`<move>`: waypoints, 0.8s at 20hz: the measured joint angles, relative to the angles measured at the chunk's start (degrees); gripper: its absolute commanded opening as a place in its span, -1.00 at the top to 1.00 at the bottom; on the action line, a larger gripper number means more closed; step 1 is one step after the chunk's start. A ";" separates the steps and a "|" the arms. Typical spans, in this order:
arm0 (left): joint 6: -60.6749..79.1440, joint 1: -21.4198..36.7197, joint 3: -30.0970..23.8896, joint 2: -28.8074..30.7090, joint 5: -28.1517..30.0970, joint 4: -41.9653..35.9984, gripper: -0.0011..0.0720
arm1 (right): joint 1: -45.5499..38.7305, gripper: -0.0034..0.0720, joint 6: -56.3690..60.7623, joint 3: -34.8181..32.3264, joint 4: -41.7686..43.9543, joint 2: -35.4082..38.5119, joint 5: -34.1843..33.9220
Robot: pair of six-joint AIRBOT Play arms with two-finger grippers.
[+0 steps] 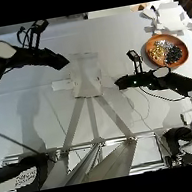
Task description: Fold the box and place the chain.
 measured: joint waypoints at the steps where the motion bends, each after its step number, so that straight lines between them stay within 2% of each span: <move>1: -0.35 0.26 1.97 -1.97 -2.05 0.94 -0.84 | 0.00 0.89 0.00 0.00 0.02 0.00 0.00; 6: 3.08 1.51 7.26 -10.56 -9.11 3.26 -0.84 | 0.00 0.89 0.02 0.00 0.02 0.00 0.00; 11: 11.91 1.95 8.39 -17.09 -11.96 -1.75 -0.84 | 0.00 0.89 0.00 0.00 0.00 0.00 0.00; 16: 18.34 2.03 8.61 -20.63 -12.85 -5.90 -0.84 | 0.00 0.89 0.02 0.00 0.00 0.00 0.00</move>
